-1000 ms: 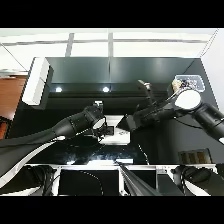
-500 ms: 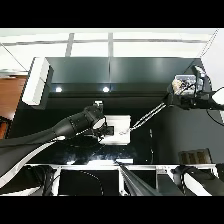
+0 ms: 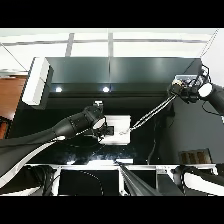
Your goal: Fold the box and place the chain.
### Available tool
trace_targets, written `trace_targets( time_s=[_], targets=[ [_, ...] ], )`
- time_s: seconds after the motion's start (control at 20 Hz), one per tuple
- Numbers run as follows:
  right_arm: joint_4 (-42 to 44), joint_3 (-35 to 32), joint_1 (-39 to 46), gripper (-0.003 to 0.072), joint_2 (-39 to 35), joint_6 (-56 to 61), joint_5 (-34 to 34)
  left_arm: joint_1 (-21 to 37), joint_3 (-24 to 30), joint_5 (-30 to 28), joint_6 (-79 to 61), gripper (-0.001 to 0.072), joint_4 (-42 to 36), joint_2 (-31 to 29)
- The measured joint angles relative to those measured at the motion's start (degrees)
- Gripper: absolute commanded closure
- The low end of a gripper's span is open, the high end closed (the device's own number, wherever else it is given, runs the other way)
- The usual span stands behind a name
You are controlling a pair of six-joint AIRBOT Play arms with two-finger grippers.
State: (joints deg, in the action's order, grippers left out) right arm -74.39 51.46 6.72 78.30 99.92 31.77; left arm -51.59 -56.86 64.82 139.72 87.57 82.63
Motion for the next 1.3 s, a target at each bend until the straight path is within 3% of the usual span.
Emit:
trace_targets(
  time_s=[0.15,0.2,0.25,0.35,0.6,0.8,1.15,1.3],
  targets=[
    [-0.52,1.16,0.28,0.0047,3.17,2.8,-1.33,0.0,0.0,0.0,0.0,0.0676,-0.02,0.0],
    [-0.5,1.38,0.28,0.0167,3.93,3.54,-1.79,0.0,0.0,0.02,0.0,0.0676,0.0,0.0],
    [-0.46,1.51,0.35,0.0354,4.44,3.98,-2.19,0.0,0.0,0.02,0.0,0.0676,-0.02,0.0],
    [-0.13,1.68,0.39,0.0645,5.14,4.79,-2.97,0.0,0.0,0.02,0.0,0.0676,-0.02,0.0],
    [1.07,2.14,0.39,0.0645,5.05,5.53,-1.03,0.0,0.0,0.04,0.0,0.0676,-0.02,0.0],
    [1.62,2.4,0.39,0.0645,-0.61,2.43,4.07,0.0,0.0,0.17,0.02,0.0676,0.0,0.0],
    [1.68,2.4,0.39,0.0645,-26.27,-4.0,18.01,0.0,0.0,0.26,0.0,0.0676,0.0,0.0],
    [6.19,2.4,0.39,0.0645,-36.57,-7.37,24.87,0.0,0.0,0.28,0.0,0.0676,0.0,0.0]
  ],
)
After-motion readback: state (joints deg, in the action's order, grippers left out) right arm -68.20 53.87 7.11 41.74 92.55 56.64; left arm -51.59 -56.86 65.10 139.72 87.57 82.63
